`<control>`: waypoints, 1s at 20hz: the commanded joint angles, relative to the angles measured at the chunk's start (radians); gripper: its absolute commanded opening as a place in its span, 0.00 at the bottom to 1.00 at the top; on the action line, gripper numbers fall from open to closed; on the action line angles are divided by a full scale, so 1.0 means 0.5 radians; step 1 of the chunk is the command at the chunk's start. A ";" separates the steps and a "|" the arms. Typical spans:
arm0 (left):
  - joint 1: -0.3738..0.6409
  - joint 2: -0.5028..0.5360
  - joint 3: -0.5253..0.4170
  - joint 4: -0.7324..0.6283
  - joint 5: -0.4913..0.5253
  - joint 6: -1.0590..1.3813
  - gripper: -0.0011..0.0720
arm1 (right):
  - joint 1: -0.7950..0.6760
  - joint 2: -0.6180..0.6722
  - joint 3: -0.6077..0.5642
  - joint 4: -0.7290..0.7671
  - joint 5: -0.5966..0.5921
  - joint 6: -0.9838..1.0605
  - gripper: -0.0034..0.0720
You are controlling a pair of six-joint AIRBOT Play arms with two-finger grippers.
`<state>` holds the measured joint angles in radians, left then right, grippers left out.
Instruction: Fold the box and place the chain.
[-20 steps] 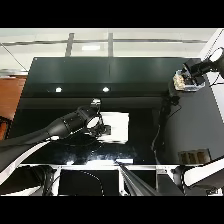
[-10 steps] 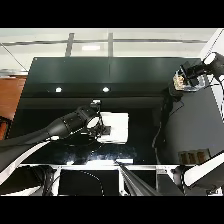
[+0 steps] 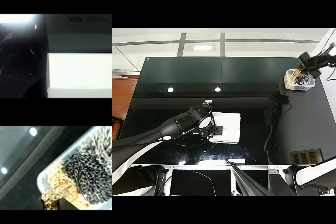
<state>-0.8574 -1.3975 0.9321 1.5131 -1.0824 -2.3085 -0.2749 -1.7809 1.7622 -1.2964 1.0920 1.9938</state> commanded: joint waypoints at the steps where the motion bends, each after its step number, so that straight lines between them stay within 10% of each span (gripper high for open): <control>1: 0.001 -0.001 0.000 0.002 0.008 0.001 0.06 | -0.045 0.246 0.059 0.015 0.099 -0.339 0.10; 20: 0.001 -0.001 0.000 0.002 0.007 0.001 0.06 | 0.262 1.449 -0.026 0.510 0.479 -1.037 0.10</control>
<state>-0.8574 -1.3975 0.9321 1.5139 -1.0782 -2.3085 -0.2157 -1.1435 1.7699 -1.0580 1.2873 1.5047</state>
